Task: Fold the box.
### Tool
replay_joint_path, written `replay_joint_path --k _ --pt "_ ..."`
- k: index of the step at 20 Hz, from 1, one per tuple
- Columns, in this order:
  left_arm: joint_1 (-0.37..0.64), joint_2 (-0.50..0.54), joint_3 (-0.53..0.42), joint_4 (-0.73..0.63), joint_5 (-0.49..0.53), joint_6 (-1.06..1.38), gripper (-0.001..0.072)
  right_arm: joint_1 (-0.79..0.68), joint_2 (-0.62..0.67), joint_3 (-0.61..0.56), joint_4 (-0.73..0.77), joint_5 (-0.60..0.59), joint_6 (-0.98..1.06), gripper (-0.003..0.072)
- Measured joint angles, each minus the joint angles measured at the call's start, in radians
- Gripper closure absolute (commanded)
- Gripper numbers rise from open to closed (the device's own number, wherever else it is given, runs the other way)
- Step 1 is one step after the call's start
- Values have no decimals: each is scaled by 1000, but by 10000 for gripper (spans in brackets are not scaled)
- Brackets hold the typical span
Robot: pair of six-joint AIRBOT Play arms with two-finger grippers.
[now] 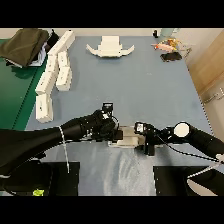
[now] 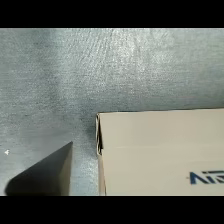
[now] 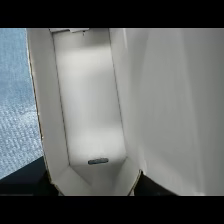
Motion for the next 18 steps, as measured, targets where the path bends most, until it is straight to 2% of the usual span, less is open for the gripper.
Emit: replay_joint_path --k 2,3,4,11,12,13,14,18 --pt "-3 -3 2 9 -1 -9 425 0 0 0 0 0 0 175" --pt "-4 -5 2 11 -2 -11 461 0 0 0 0 0 0 175" --pt "-5 -5 3 15 -1 -14 695 0 0 0 0 0 0 175" --pt "-8 -6 3 23 -20 -38 692 2 -1 0 3 1 0 175" --pt "-8 -6 3 22 -24 -39 624 2 -1 0 3 2 0 175" --pt "-8 -6 3 21 -26 -40 262 2 -1 0 3 2 0 175" --pt "-8 -6 3 23 -42 -41 46 2 -1 0 0 2 -1 175" --pt "-7 -6 3 18 -39 -45 50 2 0 0 0 1 -1 175"
